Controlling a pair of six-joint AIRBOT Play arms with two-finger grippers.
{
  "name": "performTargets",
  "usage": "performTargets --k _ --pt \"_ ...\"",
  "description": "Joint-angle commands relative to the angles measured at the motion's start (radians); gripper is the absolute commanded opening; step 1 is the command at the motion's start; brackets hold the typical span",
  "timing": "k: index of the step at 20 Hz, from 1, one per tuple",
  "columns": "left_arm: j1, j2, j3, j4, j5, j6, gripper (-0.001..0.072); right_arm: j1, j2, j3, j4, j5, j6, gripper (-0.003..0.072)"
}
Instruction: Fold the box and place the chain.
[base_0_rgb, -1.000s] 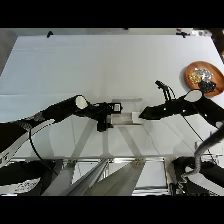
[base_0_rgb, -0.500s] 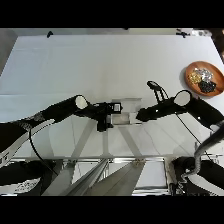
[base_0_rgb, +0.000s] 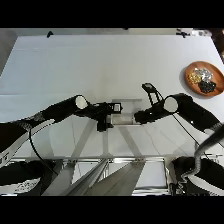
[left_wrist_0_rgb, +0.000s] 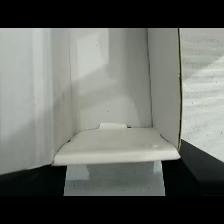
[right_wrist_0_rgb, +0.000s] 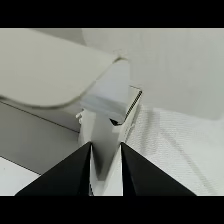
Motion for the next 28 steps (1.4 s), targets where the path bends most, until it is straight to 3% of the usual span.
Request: performTargets --k 1,6,13,19,21,28 --pt "0.000 0.000 0.000 0.000 0.000 -0.001 0.0435 0.052 0.000 0.002 -0.049 -0.037 0.138 0.0164" --pt "0.000 0.000 0.000 0.000 0.000 -0.001 0.0435 0.055 -0.025 0.002 -0.051 -0.066 0.279 0.0153" --pt "0.000 0.000 0.000 0.000 0.000 -0.002 0.0435 0.055 -0.040 0.002 -0.022 -0.132 0.285 0.0098" --pt "0.000 0.000 0.000 0.000 0.000 -0.001 0.0435 0.055 -0.047 0.002 -0.027 -0.108 0.264 0.0107" --pt "0.000 0.000 0.000 0.000 0.000 -0.001 0.0435 0.055 -0.047 0.002 -0.027 -0.098 0.255 0.0162" --pt "0.000 0.000 0.000 0.000 0.000 -0.002 0.0435 0.059 -0.048 0.008 -0.062 -0.055 0.220 0.0162"
